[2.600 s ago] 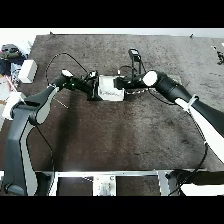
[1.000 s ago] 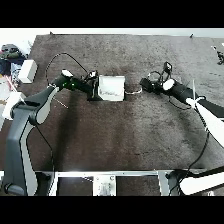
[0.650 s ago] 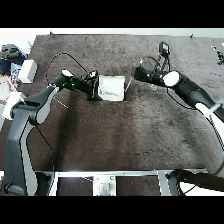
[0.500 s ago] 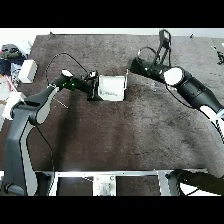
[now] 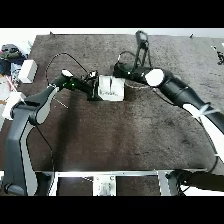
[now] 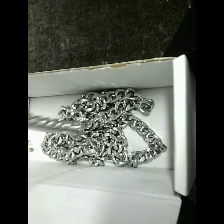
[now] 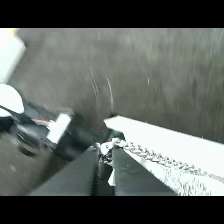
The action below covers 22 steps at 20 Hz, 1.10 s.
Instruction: Fold the box and place the chain.
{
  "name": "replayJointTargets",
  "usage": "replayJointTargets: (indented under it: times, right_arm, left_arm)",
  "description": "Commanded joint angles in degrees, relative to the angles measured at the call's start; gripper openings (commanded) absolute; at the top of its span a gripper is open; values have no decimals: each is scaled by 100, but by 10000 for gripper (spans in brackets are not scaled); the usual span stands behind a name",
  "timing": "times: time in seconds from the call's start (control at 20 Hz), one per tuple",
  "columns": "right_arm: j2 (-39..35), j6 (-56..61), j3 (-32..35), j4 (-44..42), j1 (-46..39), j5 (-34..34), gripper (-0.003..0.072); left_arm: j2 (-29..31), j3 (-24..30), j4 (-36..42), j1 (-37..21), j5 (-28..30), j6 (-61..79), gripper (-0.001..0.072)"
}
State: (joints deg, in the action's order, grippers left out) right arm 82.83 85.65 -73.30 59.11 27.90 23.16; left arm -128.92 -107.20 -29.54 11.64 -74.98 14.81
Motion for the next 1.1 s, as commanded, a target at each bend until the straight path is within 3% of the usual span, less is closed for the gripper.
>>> replayJointTargets:
  times: [0.0, 0.1, 0.25, 0.45, 0.65, 1.05]
  right_arm:
    - [466, 15, -17, 302, -42, 549, 241]
    - [420, 11, 11, 522, -326, 944, 242]
    - [229, 328, 234, 1539, -986, 1298, 243]
    - [66, 820, 852, 1572, -2011, 1471, 243]
    - [92, 1572, 1419, 1547, -2409, 570, 244]
    - [946, 1797, 1421, 737, -2334, -1010, 244]
  left_arm:
    - [-2, 0, 0, -2, 0, 2, 487]
    - [-2, 0, 0, -4, 0, 2, 487]
    - [-2, 0, -2, -4, 0, 2, 486]
    - [-2, 0, 0, -4, 2, 2, 486]
    - [-2, 0, 0, -4, 4, 2, 487]
    - [-2, 0, 0, -4, 0, 2, 487]
